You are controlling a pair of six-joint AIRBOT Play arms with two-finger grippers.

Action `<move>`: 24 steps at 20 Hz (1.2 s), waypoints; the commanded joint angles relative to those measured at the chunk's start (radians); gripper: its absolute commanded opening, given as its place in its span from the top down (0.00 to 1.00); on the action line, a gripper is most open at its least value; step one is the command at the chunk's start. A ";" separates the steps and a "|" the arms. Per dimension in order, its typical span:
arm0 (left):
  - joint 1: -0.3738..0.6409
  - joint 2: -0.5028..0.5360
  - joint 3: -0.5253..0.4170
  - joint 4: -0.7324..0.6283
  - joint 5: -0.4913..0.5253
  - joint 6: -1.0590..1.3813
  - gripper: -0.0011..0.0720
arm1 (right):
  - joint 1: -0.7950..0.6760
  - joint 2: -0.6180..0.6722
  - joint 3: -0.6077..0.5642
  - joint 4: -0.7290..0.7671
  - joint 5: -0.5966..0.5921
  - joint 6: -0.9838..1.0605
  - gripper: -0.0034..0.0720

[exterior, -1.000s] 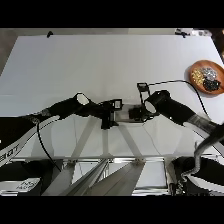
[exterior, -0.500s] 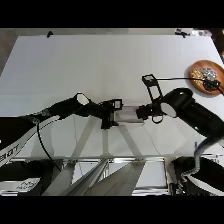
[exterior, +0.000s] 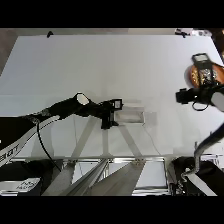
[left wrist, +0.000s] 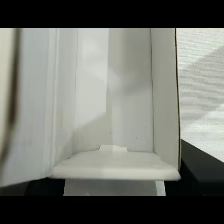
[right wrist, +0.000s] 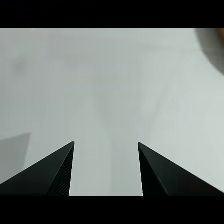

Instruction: Fold the box and place the chain.

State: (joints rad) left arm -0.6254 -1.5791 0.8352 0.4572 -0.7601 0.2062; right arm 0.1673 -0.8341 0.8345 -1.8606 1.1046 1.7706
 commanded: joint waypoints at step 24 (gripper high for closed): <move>0.000 0.000 0.000 0.000 0.001 0.000 0.36 | -0.618 -0.984 0.517 0.534 -0.529 -0.421 0.51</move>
State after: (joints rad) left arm -0.6254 -1.5791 0.8352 0.4572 -0.7597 0.2054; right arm -0.4561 -1.7802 1.3369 -1.3384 0.5987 1.3563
